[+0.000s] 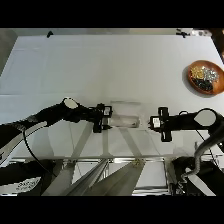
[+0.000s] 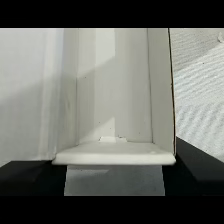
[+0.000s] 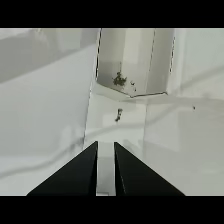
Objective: Fold the box and place the chain.
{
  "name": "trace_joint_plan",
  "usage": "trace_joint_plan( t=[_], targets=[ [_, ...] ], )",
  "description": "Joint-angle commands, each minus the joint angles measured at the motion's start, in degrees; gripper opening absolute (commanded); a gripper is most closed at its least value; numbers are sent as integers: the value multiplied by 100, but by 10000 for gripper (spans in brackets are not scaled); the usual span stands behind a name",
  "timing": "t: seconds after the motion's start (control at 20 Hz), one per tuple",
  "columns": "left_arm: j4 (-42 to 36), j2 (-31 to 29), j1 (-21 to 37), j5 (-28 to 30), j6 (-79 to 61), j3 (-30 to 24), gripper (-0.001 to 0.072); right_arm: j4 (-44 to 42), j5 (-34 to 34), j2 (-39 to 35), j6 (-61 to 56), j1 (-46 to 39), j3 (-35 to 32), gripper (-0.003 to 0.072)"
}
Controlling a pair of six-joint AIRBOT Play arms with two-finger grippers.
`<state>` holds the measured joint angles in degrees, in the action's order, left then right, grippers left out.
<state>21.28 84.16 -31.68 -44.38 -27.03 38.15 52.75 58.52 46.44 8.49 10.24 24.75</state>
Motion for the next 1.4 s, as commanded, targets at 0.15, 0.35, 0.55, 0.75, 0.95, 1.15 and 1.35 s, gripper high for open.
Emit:
trace_joint_plan(
  t=[0.15, 0.35, 0.55, 0.75, 0.95, 1.15, 1.35],
  targets=[
    [0, -2, 4, 2, 0, 2, 377, -629, -660, 844, 494, 280, 0, 117],
    [0, -2, 4, 2, 0, 2, 377, -640, -977, 1296, 509, 584, 0, 116],
    [0, -2, 4, 2, 0, 2, 377, -636, -1010, 1458, 507, 540, 0, 103],
    [0, 0, 4, 2, 0, 2, 377, -699, -1012, 1460, 507, 452, 0, 104],
    [0, -2, 4, 2, 0, 2, 377, -1279, -1117, 1460, 553, 452, 0, 105],
    [0, -2, 4, 2, 0, 2, 377, -1425, -1246, 1462, 553, 514, 0, 105],
    [0, -2, 4, 2, 0, 2, 377, -1423, -1493, 1652, 551, 922, 0, 104]
  ],
)
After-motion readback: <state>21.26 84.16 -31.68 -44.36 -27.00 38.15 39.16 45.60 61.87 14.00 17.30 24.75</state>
